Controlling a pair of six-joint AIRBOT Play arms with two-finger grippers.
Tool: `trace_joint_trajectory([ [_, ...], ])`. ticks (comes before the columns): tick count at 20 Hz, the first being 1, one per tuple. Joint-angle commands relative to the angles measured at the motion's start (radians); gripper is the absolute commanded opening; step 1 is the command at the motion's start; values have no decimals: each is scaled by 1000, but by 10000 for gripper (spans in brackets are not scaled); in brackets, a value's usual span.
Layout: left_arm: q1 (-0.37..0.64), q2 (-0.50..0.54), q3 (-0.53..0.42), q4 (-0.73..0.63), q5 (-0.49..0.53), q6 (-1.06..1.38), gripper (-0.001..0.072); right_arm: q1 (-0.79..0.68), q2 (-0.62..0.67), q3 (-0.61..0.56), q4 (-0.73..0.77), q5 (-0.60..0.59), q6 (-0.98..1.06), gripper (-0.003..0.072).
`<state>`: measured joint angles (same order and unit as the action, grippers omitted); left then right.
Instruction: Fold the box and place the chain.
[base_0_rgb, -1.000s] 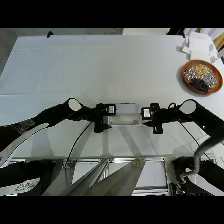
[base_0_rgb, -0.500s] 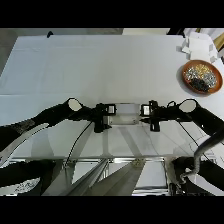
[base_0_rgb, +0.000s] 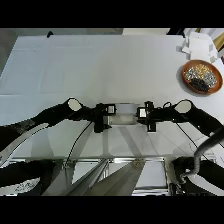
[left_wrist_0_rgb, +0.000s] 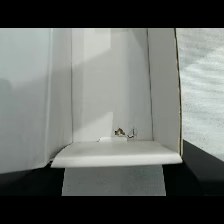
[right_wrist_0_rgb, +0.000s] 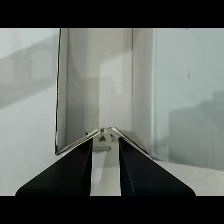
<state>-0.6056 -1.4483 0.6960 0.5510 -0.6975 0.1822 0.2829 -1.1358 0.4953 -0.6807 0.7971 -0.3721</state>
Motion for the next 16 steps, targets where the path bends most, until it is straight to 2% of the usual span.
trace_joint_trajectory([
  [1,0,0,0,0,1,0,135,30,-43,0,30,-33,-4,166],
  [4,0,0,0,0,2,0,135,30,-57,0,33,-46,-4,185],
  [8,0,0,0,0,1,0,135,30,-57,0,84,-55,-3,348],
  [12,0,0,0,0,1,0,135,30,-57,0,82,-54,-2,336],
  [13,-1,0,0,0,1,0,135,29,-56,0,76,-53,11,326],
  [16,-1,0,0,0,2,0,135,28,-33,0,-30,-37,143,64],
])
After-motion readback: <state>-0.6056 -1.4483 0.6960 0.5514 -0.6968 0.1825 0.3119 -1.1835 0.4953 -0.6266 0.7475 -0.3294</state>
